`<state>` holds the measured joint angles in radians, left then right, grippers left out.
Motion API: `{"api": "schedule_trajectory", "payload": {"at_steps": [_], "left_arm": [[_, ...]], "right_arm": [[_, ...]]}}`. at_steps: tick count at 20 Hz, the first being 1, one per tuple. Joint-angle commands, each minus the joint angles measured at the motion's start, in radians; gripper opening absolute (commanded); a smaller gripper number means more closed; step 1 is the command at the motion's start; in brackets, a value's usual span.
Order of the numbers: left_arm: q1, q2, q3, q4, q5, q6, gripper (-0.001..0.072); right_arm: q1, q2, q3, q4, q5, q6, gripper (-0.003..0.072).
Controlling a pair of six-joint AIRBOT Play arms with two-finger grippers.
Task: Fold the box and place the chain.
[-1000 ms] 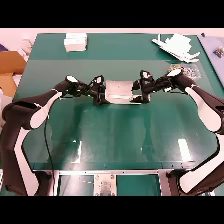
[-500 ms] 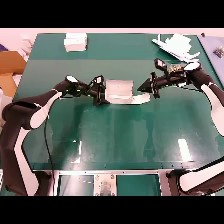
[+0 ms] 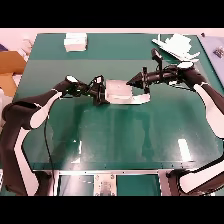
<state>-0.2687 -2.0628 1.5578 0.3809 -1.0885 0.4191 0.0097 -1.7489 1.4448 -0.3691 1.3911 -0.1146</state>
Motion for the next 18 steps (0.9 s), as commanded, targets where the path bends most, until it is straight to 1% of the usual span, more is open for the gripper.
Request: {"api": "schedule_trajectory", "payload": {"at_steps": [1, 3, 12, 14, 18], "left_arm": [[0.000, 0.000, 0.000, 0.000, 0.000, 0.000, 0.0362], [0.000, 0.000, 0.000, 0.000, 0.000, 0.000, 0.0362], [0.000, 0.000, 0.000, 0.000, 0.000, 0.000, 0.0362], [0.000, 0.000, 0.000, 0.000, 0.000, 0.000, 0.0362], [0.000, 0.000, 0.000, 0.000, 0.000, 0.000, 0.0362]], "right_arm": [[0.020, -0.026, 0.001, 0.009, -0.060, 0.003, 0.0009], [0.020, -0.040, 0.001, 0.008, -0.065, 0.002, 0.0009], [0.020, -0.109, 0.003, 0.021, -0.192, -0.097, 0.0010], [0.019, -0.116, 0.022, 0.021, -0.215, -0.107, 0.0009], [0.020, -0.168, 0.087, 0.009, -0.216, -0.106, 0.0010]]}}
